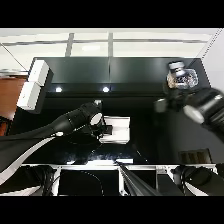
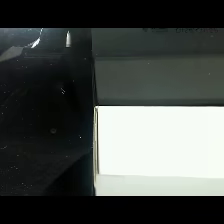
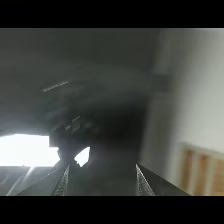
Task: Fold the box and place the chain.
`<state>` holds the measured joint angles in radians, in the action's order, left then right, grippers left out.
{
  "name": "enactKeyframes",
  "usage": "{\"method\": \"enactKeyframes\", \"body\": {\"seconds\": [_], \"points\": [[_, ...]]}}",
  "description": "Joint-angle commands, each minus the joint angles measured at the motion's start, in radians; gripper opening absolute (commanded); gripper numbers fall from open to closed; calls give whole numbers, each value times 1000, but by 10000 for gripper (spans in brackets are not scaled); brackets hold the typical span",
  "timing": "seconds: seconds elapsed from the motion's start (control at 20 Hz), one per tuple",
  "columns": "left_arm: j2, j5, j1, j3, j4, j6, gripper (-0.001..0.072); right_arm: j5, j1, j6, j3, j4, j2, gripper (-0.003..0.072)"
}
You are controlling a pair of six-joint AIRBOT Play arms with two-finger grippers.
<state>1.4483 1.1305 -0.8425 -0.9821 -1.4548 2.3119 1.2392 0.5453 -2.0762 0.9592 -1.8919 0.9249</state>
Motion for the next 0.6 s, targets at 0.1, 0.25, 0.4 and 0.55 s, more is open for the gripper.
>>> {"method": "enactKeyframes", "body": {"seconds": [0.1, 0.25, 0.4, 0.55], "points": [[0, -4, 0, 0, -4, 0, 29, -333, -424, 55, -116, -77, -15, 704], [0, -5, 0, 0, -3, 0, 28, -492, -568, 69, -85, -8, 105, 703], [0, -5, 0, 0, -3, 0, 28, -502, -644, 71, 106, 32, 305, 702], [0, -4, 0, 0, -3, 0, 29, -412, -703, 137, 382, 185, 542, 700]]}}
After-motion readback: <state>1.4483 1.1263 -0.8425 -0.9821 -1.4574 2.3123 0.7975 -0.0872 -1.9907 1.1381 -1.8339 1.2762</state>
